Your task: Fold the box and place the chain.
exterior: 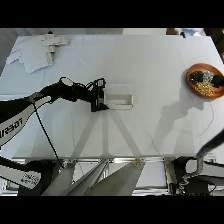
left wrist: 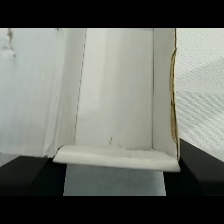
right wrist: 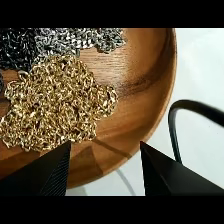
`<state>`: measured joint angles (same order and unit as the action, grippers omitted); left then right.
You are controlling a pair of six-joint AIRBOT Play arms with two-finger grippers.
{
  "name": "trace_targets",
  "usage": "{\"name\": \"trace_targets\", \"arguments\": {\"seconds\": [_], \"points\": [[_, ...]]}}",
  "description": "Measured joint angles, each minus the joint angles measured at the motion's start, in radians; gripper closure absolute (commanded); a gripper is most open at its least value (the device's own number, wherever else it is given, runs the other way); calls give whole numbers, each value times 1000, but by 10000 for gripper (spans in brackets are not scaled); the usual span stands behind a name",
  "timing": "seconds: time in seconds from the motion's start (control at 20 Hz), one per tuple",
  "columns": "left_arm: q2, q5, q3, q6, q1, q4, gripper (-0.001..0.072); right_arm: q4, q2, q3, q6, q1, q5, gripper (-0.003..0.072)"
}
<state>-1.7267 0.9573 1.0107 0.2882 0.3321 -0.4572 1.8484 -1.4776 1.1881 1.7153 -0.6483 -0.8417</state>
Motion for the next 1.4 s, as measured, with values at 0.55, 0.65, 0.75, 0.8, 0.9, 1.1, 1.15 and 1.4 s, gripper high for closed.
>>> {"name": "trace_targets", "arguments": {"seconds": [0.55,0.65,0.75,0.8,0.9,1.1,1.15,1.4], "points": [[0,0,0,0,0,0,434,-153,-220,84,-58,-13,43,453],[0,0,0,0,0,0,434,-185,-229,86,-64,-13,49,621],[0,0,0,0,0,0,434,-197,-235,87,-68,-13,55,672],[0,0,0,0,0,0,434,-204,-236,87,-71,-13,53,673],[0,0,0,0,0,0,434,-212,-229,87,-79,-13,31,673],[0,0,0,0,0,0,434,-222,-164,88,-110,-13,-14,673],[0,0,0,0,0,0,434,-222,-140,88,-116,-13,-24,673],[0,0,0,0,0,0,434,-228,-8,89,-127,-12,-135,674]]}}
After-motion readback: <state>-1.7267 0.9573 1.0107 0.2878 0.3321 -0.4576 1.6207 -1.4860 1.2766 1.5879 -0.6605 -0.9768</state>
